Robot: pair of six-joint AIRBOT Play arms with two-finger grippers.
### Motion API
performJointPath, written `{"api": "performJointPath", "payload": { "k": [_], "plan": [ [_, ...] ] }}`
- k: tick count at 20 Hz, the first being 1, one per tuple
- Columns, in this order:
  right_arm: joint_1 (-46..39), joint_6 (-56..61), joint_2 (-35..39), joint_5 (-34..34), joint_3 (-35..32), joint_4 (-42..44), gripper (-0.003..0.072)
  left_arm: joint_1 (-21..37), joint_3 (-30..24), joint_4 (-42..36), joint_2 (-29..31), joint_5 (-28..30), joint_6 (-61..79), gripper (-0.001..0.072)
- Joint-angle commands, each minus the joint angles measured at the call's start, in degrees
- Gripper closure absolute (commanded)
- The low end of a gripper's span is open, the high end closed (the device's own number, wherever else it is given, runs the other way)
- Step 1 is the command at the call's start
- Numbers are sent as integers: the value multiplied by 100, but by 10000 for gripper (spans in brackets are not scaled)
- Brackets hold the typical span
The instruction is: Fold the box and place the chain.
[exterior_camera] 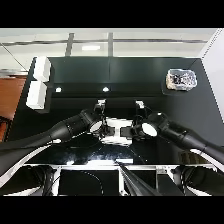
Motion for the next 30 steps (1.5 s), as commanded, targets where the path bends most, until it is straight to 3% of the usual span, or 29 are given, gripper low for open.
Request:
{"api": "performJointPath", "payload": {
  "k": [1,12,16,19,21,23,25,26,30],
  "plan": [
    [216,734,-407,455,321,-398,425,2,2,4,-4,-4,2,683],
    [214,1145,-704,422,411,-358,447,2,2,4,-4,4,2,683],
    [219,1141,-704,337,411,-334,627,2,2,4,-4,2,2,683],
    [216,1139,-704,337,411,-339,628,2,2,4,-4,2,0,683],
    [216,1141,-704,339,411,-337,531,2,2,4,-4,2,2,683],
    [216,1139,-704,343,411,-334,531,2,2,4,-4,2,2,683],
    [219,1126,-702,345,411,-328,554,2,2,4,-4,2,2,683],
    [219,1036,-702,345,411,-310,635,2,2,4,-4,2,2,683],
    [214,1010,-702,326,411,-313,630,2,2,4,-4,2,0,683]
  ]
}}
